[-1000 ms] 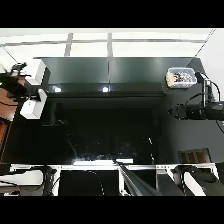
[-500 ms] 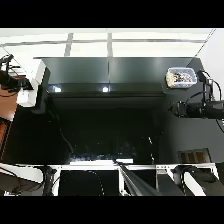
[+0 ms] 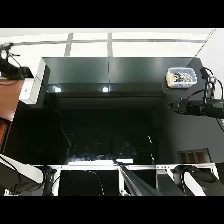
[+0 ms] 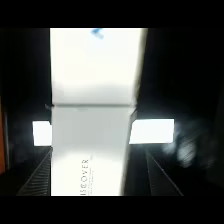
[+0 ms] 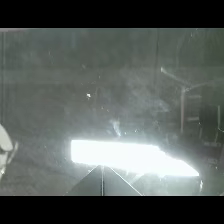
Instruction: Fold the box and place the chain.
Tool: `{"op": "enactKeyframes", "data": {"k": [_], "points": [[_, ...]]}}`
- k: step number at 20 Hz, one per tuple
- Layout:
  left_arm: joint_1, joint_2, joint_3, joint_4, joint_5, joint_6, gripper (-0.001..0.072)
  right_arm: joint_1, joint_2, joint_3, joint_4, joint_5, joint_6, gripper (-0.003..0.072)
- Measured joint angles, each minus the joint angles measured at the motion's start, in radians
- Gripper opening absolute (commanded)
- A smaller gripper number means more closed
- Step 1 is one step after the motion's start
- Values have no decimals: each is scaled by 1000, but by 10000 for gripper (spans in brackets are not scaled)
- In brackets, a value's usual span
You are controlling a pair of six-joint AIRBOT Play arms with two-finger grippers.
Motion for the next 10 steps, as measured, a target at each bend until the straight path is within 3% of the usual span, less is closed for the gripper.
{"op": "enactKeyframes", "data": {"k": [1, 3, 4, 5, 7, 10], "points": [[-10, 0, 57, -2, -35, -26, 637, 3, 0, 0, 6, -18, 0, 17], [-28, 18, 134, -12, -120, -96, 198, 28, 0, 0, 16, -78, -5, 17], [-37, 43, 136, -21, -159, -135, 35, 47, -1, 0, 21, -115, -8, 17], [-44, 76, 109, -34, -192, -164, 25, 68, -1, 0, 20, -157, -11, 17], [-68, 185, -32, -76, -206, -192, 25, 110, -2, 0, -10, -243, -13, 17], [-140, 459, -434, -137, -63, -183, 25, 145, -18, -5, -91, -309, -16, 17]]}}
